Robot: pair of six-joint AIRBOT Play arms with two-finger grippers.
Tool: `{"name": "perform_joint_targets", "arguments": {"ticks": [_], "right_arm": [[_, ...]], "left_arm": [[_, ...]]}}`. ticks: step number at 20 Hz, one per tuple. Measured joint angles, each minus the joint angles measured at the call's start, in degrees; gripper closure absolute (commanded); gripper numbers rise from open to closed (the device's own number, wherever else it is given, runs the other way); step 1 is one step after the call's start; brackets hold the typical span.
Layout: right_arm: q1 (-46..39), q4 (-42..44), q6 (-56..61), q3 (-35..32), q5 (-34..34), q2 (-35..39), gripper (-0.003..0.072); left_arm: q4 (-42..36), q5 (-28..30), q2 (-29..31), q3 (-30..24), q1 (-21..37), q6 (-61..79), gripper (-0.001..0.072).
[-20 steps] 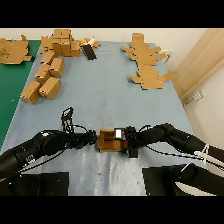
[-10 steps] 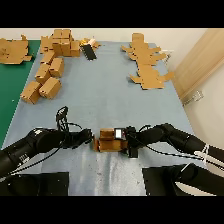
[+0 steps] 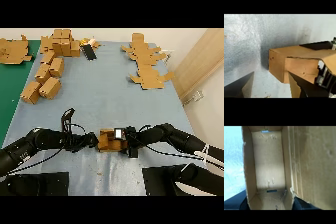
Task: Fold the box.
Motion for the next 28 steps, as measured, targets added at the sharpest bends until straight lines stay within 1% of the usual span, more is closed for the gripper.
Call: {"name": "perform_joint_targets", "arguments": {"ticks": [4, 9, 15, 19, 21, 24, 28], "right_arm": [[0.0, 0.0, 0.0, 0.0, 0.0, 0.0, 0.0091], [0.0, 0.0, 0.0, 0.0, 0.0, 0.0, 0.0091], [0.0, 0.0, 0.0, 0.0, 0.0, 0.0, 0.0091], [0.0, 0.0, 0.0, 0.0, 0.0, 0.0, 0.0091], [0.0, 0.0, 0.0, 0.0, 0.0, 0.0, 0.0090], [0.0, 0.0, 0.0, 0.0, 0.0, 0.0, 0.0091], [0.0, 0.0, 0.0, 0.0, 0.0, 0.0, 0.0091]], "left_arm": [[-0.9, 0.9, -1.5, 0.0, 0.0, 1.0, 0.0056], [-1.2, 2.1, -1.9, 0.0, 0.0, 1.4, 0.0056], [-1.0, 1.6, -2.0, 0.4, 0.0, -0.4, 0.0057], [3.5, -1.2, -2.0, 2.1, 0.0, -4.9, 0.0056], [5.2, -1.7, -2.0, 3.0, 0.0, -6.6, 0.0056], [6.6, -1.7, -2.1, 3.8, -2.0, -8.0, 0.0057], [7.4, 0.3, -3.0, 4.3, -6.0, -9.2, 0.0057]]}}
